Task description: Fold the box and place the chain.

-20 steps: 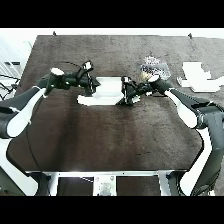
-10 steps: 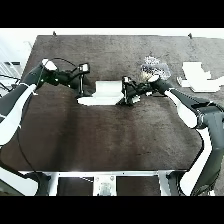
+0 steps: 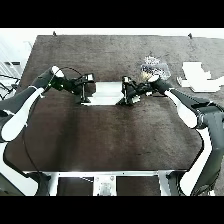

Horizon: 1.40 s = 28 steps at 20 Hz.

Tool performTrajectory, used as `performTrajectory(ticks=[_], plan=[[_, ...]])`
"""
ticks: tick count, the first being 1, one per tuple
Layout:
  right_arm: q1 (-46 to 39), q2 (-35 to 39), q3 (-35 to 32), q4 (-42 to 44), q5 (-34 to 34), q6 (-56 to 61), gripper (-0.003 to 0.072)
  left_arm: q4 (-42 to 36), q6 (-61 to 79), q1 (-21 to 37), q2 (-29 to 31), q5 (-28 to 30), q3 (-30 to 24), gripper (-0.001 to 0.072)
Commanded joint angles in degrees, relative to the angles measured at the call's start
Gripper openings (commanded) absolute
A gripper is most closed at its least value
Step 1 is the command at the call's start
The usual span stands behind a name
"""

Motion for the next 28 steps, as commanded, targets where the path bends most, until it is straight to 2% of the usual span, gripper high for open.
performTrajectory(ticks=[1,5,7,13,15,28], plan=[[0.04,-0.04,-0.02,0.02,0.04,0.00,0.0510,-2.62,2.97,-0.07,-1.51,0.79,-0.09,0.0612],[0.04,-0.04,-0.02,0.02,0.02,0.02,0.0509,-4.02,4.59,-0.81,-1.62,1.05,-0.07,0.0611],[0.04,-0.04,-0.02,0.02,0.02,0.02,0.0509,-3.98,4.98,-1.77,-2.05,1.49,-0.04,0.0532],[0.04,-0.04,-0.04,0.02,0.02,0.02,0.0509,-3.82,4.96,-1.99,-2.21,3.85,-0.04,0.0529],[0.04,-0.04,-0.02,0.00,0.02,0.02,0.0509,-3.78,4.96,-1.99,-2.21,3.89,-0.07,0.0351],[0.04,-0.04,-0.02,0.02,0.02,0.02,0.0509,-7.54,7.76,-2.86,-2.21,3.78,-0.09,0.0348]])
